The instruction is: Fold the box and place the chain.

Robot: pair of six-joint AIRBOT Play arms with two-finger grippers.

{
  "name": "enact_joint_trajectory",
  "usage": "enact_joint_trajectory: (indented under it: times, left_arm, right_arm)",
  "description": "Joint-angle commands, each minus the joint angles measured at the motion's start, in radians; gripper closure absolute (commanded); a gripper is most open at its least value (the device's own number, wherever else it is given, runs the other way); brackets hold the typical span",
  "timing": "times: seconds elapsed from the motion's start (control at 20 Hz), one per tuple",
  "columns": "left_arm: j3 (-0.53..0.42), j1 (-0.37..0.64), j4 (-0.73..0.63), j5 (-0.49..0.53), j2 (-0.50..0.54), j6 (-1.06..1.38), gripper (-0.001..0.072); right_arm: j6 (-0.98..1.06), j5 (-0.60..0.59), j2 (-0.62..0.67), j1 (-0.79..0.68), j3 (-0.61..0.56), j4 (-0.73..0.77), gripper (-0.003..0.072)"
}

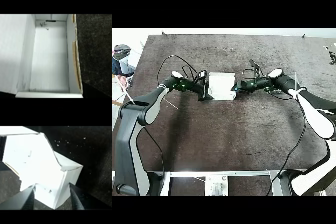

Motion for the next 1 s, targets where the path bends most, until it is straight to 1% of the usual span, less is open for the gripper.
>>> enact_joint_trajectory:
  times: [0.0,0.2,0.35,0.65,0.75,0.85,0.95]
  left_arm:
    - [0.000,0.000,0.000,0.000,0.000,0.000,0.0470]
    - [0.000,0.000,0.000,0.000,0.000,0.000,0.0470]
    - [0.000,0.000,0.000,0.000,0.000,0.000,0.0470]
    - [0.000,0.000,0.000,-0.003,0.000,0.000,0.0470]
    - [0.000,0.000,0.000,-0.004,0.000,0.000,0.0470]
    - [0.000,0.000,0.000,-0.004,0.000,0.000,0.0470]
    - [0.000,0.000,0.000,-0.004,0.000,0.000,0.0470]
  right_arm:
    - [0.045,-0.010,-0.001,0.037,0.032,-0.071,0.0212]
    - [0.207,-0.030,-0.001,0.082,0.090,-0.307,0.0212]
    - [0.256,-0.034,-0.005,0.121,0.117,-0.388,0.0211]
    - [0.394,-0.008,-0.077,0.177,0.222,-0.548,0.0212]
    - [0.480,0.034,-0.107,0.208,0.275,-0.672,0.0212]
    - [0.553,0.104,-0.142,0.237,0.340,-0.789,0.0212]
    - [0.609,0.166,-0.162,0.254,0.388,-0.857,0.0212]
